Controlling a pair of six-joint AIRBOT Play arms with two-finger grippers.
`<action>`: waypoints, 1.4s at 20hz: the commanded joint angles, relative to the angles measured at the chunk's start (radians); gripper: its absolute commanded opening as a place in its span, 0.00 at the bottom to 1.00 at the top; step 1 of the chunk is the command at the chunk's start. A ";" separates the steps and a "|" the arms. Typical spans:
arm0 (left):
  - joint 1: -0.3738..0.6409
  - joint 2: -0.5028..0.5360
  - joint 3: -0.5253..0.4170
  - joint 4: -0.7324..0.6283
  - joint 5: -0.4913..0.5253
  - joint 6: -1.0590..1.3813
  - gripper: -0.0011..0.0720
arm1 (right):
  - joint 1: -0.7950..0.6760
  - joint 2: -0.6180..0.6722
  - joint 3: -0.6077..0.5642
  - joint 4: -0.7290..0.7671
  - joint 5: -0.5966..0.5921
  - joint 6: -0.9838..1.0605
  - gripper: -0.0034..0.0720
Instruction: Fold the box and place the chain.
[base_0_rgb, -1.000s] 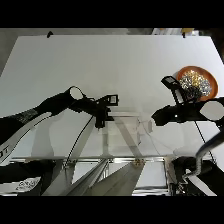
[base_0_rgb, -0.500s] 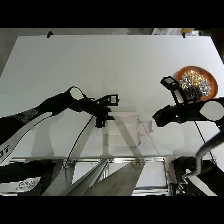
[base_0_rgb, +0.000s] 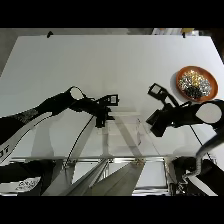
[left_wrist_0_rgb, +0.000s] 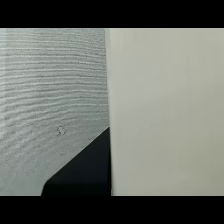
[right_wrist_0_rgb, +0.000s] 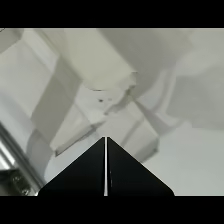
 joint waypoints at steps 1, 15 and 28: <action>0.000 0.000 -0.001 0.000 0.000 0.000 0.03 | 0.149 0.001 -0.044 -0.014 -0.002 -0.128 0.07; 0.000 0.000 -0.001 0.000 -0.008 0.000 0.03 | 0.548 0.257 -0.417 -0.317 -0.493 -0.141 0.97; 0.000 0.000 -0.001 0.000 -0.008 0.000 0.03 | 0.591 0.069 -0.468 -0.361 -0.756 -0.089 0.97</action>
